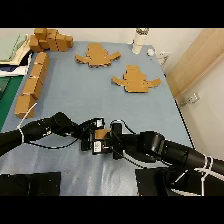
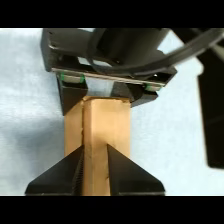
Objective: Fold the box.
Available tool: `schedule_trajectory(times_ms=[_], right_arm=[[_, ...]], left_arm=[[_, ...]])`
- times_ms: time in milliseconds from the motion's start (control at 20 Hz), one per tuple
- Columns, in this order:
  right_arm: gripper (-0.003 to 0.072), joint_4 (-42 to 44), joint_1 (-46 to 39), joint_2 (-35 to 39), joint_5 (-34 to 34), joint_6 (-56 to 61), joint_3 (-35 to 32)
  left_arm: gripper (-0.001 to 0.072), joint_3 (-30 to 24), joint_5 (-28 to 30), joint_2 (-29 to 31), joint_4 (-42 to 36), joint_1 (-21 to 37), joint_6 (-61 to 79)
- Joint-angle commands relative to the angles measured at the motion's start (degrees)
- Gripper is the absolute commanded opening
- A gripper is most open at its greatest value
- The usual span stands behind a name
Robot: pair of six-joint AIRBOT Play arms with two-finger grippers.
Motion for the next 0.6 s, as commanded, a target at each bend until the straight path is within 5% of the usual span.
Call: schedule_trajectory(times_ms=[0, 300, 350, 400, 550], right_arm=[[0.0214, 1.0, 0.4, 0.0, -0.5, 0.0, 0.0], [0.0224, 1.2, 0.3, 4.8, -5.9, 15.5, 0.0], [0.0195, 1.2, 0.1, 5.9, -8.1, 22.9, 0.0], [0.0009, 1.1, -0.7, 6.6, -10.2, 29.5, 0.0], [0.0003, 1.2, -8.1, 8.2, -15.5, 41.7, 0.0]], left_arm=[[0.0521, 0.0, 0.0, 0.0, 0.0, 0.0, 0.0], [0.0521, 0.0, 0.0, 0.0, 0.0, 0.0, 0.0], [0.0521, 0.0, 0.0, 0.0, 0.0, 0.0, 0.0], [0.052, 0.0, 0.0, 0.0, 0.0, 0.0, 0.0], [0.0521, 0.0, 0.0, 0.0, 0.0, 0.0, 0.0]])
